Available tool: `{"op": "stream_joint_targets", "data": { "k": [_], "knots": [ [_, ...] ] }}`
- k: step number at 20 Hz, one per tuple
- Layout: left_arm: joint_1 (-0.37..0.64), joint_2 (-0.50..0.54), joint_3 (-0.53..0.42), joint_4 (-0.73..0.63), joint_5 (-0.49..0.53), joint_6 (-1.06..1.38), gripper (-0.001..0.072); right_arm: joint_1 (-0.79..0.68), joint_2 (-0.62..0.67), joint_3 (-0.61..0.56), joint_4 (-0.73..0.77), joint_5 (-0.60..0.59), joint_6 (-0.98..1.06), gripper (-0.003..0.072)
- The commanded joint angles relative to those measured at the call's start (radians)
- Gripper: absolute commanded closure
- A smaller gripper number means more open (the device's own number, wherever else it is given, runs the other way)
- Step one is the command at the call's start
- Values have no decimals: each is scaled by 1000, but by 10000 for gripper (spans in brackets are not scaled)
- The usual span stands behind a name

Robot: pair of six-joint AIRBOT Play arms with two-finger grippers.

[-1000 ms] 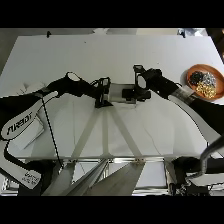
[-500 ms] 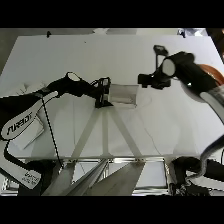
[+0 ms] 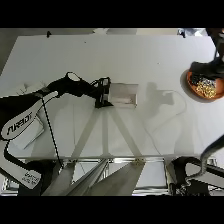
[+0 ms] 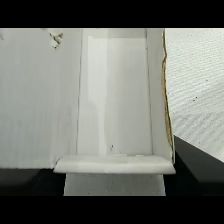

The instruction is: Fold the box and place the chain.

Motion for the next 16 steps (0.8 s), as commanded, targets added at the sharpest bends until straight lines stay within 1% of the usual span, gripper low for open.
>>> {"op": "stream_joint_targets", "data": {
  "k": [1,3,8,13,14,15,16],
  "knots": [
    [1,0,0,0,0,0,492,-185,-77,0,-6,-30,-138,274],
    [1,0,0,0,0,0,492,-233,-140,0,-6,-43,-154,262],
    [1,0,0,0,0,0,492,-253,-271,1,-4,-182,-175,262],
    [1,0,0,0,0,0,492,-254,-356,1,-3,-227,-175,271],
    [0,0,0,0,0,0,492,-254,-365,1,0,-232,-175,290],
    [1,0,0,0,0,0,492,-254,-370,1,2,-230,-175,325],
    [1,0,0,1,0,0,492,-254,-370,2,3,-225,-175,419]
  ]
}}
